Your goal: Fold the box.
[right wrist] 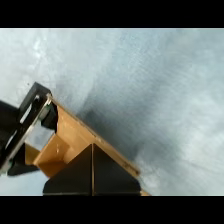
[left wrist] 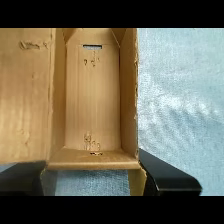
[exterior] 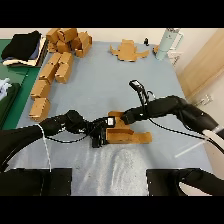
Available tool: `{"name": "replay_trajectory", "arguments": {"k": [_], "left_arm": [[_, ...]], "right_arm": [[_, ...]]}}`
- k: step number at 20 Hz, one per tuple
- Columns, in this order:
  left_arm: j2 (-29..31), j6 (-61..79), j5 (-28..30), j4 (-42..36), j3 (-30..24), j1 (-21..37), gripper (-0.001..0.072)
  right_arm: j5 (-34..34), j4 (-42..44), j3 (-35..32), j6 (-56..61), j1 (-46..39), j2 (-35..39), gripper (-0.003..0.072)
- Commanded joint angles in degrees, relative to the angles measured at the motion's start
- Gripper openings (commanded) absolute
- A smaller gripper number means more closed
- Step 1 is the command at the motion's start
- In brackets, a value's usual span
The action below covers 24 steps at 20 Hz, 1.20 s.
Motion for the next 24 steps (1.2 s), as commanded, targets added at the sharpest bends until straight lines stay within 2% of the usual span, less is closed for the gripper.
{"name": "replay_trajectory", "arguments": {"k": [1, 2, 5, 6, 7, 8, 10, 14, 17, 20, 21, 22, 23, 24], "left_arm": [[-0.04, 0.02, -0.09, 0.04, 0.07, 0.02, 0.0475], [-0.04, 0.02, -0.09, 0.04, 0.07, 0.02, 0.0475], [-0.04, 0.02, -0.09, 0.04, 0.07, 0.02, 0.0475], [-0.04, 0.02, -0.09, 0.04, 0.07, 0.02, 0.0475], [-0.04, 0.02, -0.09, 0.04, 0.07, 0.02, 0.0475], [-0.04, 0.02, -0.09, 0.04, 0.07, 0.02, 0.0475], [-0.04, 0.02, -0.09, 0.04, 0.07, 0.02, 0.0475], [-0.04, 0.02, -0.09, 0.04, 0.07, 0.02, 0.0475], [-0.04, 0.02, -0.09, 0.04, 0.07, 0.02, 0.0475], [-0.04, 0.02, -0.09, 0.04, 0.07, 0.02, 0.0475], [-0.04, 0.02, -0.09, 0.04, 0.07, 0.02, 0.0475], [-0.04, 0.02, -0.09, 0.04, 0.07, 0.02, 0.0475], [-0.04, 0.02, -0.09, 0.04, 0.07, 0.02, 0.0475], [-0.04, 0.02, -0.09, 0.04, 0.07, 0.02, 0.0475]], "right_arm": [[-8.37, -8.92, -2.45, 1.99, -0.02, 7.74, 0.0005], [-10.64, -8.74, -4.74, 1.27, 0.04, 10.47, 0.0005], [-18.49, -7.72, -11.85, -12.57, 0.13, 18.93, 0.0019], [-19.98, -9.14, -14.01, -14.69, 0.13, 21.05, 0.0189], [-19.87, -11.10, -15.63, -14.80, 0.13, 22.25, 0.0451], [-19.26, -13.53, -16.81, -15.91, 0.13, 22.58, 0.0538], [-14.78, -16.72, -17.94, -20.00, 0.13, 21.68, 0.0538], [-2.67, -16.92, -18.16, -30.80, 0.15, 15.80, 0.0540], [1.07, -11.32, -18.16, -37.51, 0.57, 11.10, 0.0540], [4.90, -9.42, -18.16, -40.30, 3.08, 10.45, 0.0537], [5.81, -9.44, -18.16, -40.30, 3.85, 10.45, 0.0515], [6.62, -9.44, -18.16, -40.30, 4.42, 10.45, 0.0447], [6.86, -9.60, -18.16, -40.30, 4.42, 10.45, 0.0298], [6.91, -9.60, -18.16, -40.33, 4.42, 10.45, 0.0198]]}}
